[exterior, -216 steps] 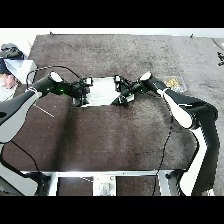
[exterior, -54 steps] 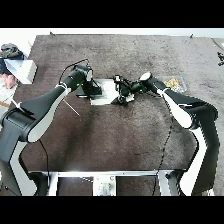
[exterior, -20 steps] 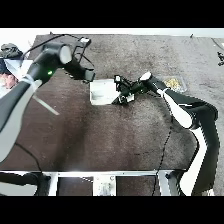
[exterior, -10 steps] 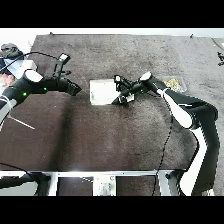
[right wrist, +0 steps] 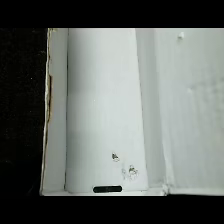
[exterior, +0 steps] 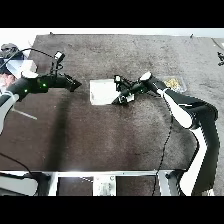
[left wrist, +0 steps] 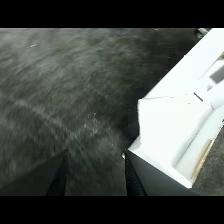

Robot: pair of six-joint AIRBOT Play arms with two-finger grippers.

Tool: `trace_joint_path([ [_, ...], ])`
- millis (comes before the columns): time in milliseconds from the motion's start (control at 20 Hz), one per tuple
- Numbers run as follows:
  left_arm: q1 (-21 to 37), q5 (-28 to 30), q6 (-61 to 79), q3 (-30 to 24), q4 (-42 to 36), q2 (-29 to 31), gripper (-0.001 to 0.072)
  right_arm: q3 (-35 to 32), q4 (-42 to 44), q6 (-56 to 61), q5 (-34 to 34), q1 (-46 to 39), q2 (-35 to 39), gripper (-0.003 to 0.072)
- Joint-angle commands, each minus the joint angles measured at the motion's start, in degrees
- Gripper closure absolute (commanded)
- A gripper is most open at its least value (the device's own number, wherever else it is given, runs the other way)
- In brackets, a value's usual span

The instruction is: Fold the box and place the chain.

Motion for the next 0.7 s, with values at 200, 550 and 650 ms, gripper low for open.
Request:
trace_joint_path([
  [200,1.0,-18.1,31.0,9.3,1.6,-14.0,-0.0008,0.0,0.0,0.0,0.0,0.0,0.0,0.0310],
  [550,0.0,-21.2,35.5,8.7,2.9,-14.5,-0.0011,0.0,0.0,0.0,0.0,0.0,0.0,0.0310],
  [650,-0.3,-21.9,36.7,8.7,3.0,-14.5,-0.0011,0.0,0.0,0.0,0.0,0.0,0.0,0.0310],
])
